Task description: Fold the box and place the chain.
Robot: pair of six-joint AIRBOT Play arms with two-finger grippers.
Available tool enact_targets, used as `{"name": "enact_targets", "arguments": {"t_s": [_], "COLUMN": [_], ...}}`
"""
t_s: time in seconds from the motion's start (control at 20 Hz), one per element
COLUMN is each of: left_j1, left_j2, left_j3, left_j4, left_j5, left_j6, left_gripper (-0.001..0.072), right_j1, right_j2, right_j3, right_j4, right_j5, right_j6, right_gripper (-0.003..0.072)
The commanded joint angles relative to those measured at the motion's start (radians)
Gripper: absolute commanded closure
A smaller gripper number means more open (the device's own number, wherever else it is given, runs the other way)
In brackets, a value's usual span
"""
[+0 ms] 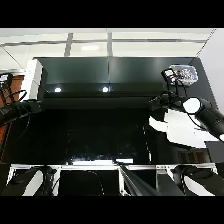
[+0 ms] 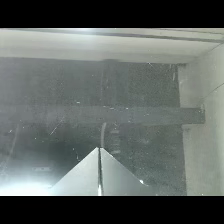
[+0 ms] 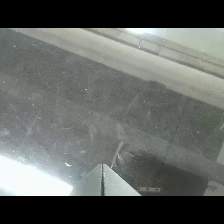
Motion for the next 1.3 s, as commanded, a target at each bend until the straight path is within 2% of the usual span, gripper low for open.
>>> {"name": "enact_targets", "arguments": {"t_s": [0.0, 0.7, 0.85, 0.95, 1.0, 1.05, 1.1, 1.25], "left_j1": [0.0, 0.0, -0.001, -0.002, -0.007, -0.02, -0.041, -0.122], "left_j2": [0.001, 0.001, 0.001, -0.002, -0.01, -0.019, -0.03, -0.042], "left_j3": [0.0, 0.0, 0.0, 0.0, 0.0, 0.0, 0.001, 0.002], "left_j4": [0.0, -0.023, -0.034, -0.101, -0.151, -0.183, -0.196, -0.195], "left_j5": [0.0, 0.004, 0.026, 0.035, 0.042, 0.041, 0.037, -0.014], "left_j6": [0.0, 0.0, 0.0, 0.0, 0.0, 0.0, -0.003, 0.003], "left_gripper": [0.0679, 0.0679, 0.0679, 0.0678, 0.0603, 0.0241, 0.0003, -0.0001], "right_j1": [0.001, 0.002, 0.004, 0.004, 0.004, 0.003, 0.002, -0.075], "right_j2": [-0.001, -0.001, -0.001, -0.001, -0.001, -0.001, -0.001, -0.001], "right_j3": [0.0, 0.0, 0.0, 0.0, 0.0, 0.0, 0.0, 0.014], "right_j4": [0.0, 0.042, 0.298, 0.425, 0.435, 0.434, 0.433, 0.428], "right_j5": [0.0, -0.002, -0.004, -0.014, -0.027, -0.029, -0.021, 0.127], "right_j6": [0.001, 0.001, 0.001, 0.0, 0.001, 0.001, 0.001, 0.003], "right_gripper": [0.0673, 0.0673, 0.0673, 0.0672, 0.0587, 0.0175, -0.0034, -0.0034]}}
